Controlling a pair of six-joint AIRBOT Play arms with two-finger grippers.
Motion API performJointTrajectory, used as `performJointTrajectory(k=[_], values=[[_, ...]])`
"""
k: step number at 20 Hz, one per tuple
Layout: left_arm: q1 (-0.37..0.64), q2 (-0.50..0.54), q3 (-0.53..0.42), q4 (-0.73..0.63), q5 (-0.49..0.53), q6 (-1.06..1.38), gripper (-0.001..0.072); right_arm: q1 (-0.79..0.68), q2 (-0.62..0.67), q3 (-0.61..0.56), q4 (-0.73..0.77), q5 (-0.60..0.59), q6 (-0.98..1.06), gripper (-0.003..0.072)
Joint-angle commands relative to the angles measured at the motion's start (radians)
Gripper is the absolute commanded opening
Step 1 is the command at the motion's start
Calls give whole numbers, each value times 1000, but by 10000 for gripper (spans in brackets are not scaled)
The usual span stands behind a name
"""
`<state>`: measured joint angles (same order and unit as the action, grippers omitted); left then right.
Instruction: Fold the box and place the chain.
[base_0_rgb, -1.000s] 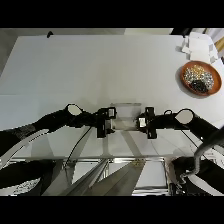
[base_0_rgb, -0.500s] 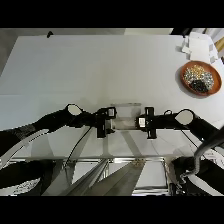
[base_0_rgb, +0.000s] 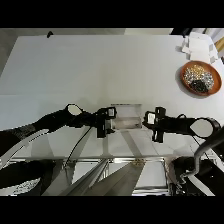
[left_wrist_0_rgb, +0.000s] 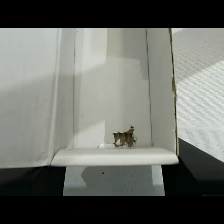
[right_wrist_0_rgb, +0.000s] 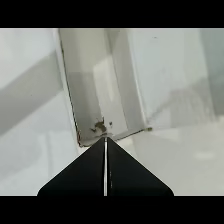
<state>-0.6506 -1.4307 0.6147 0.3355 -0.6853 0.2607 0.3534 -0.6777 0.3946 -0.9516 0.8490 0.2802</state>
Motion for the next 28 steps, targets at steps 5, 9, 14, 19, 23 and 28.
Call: performJointTrajectory(k=[5, 9, 14, 19, 23, 28], values=[[1, 1, 0, 1, 0, 1, 31, -1, 106, 12, -420, -22, 983, 10], [1, 0, 0, 1, 0, 1, 31, -144, 58, 12, -443, 21, 1163, 10], [1, 0, 0, 1, 0, 1, 31, -341, -100, 14, -202, 42, 1038, 11], [1, 0, 0, 1, 0, 1, 31, -325, -271, 14, -108, 54, 967, 11], [1, 0, 0, 1, 0, 1, 31, -272, -336, -11, -107, 13, 967, 11], [1, 0, 0, 1, 0, 1, 31, -228, -351, -11, 68, 3, 800, 11]])
